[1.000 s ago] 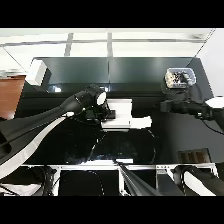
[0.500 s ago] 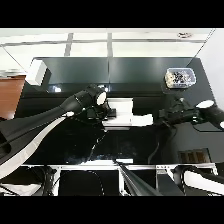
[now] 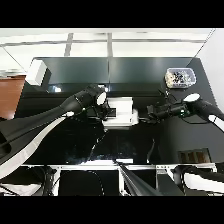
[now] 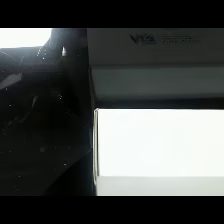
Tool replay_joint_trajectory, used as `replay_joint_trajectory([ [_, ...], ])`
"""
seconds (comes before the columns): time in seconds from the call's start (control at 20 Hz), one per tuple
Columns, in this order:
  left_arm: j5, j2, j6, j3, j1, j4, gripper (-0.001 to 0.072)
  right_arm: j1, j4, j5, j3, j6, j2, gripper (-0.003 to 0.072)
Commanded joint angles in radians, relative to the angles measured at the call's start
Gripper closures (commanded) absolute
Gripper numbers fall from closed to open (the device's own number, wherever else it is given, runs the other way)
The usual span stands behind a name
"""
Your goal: Fold the box and place the chain.
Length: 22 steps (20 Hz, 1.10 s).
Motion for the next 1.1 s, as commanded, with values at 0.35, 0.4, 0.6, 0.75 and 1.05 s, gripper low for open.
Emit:
replay_joint_trajectory([
  [0.35, -0.012, 0.000, 0.000, 0.001, -0.001, -0.011, 0.0683, 0.160, -0.029, 0.032, 0.124, 0.037, -0.002, 0.0124],
  [0.4, -0.016, 0.000, 0.000, 0.001, -0.001, -0.011, 0.0683, 0.177, -0.050, 0.027, 0.139, 0.052, -0.002, 0.0207],
  [0.6, -0.019, 0.000, 0.000, 0.001, -0.001, -0.011, 0.0683, 0.247, -0.168, -0.003, 0.199, 0.171, -0.002, 0.0206],
  [0.75, -0.027, 0.000, 0.000, 0.001, -0.001, -0.011, 0.0683, 0.311, -0.269, -0.030, 0.240, 0.311, -0.002, 0.0207],
  [1.05, -0.037, 0.000, 0.000, 0.001, -0.001, -0.011, 0.0683, 0.436, -0.503, -0.093, 0.279, 0.542, -0.002, 0.0345],
])
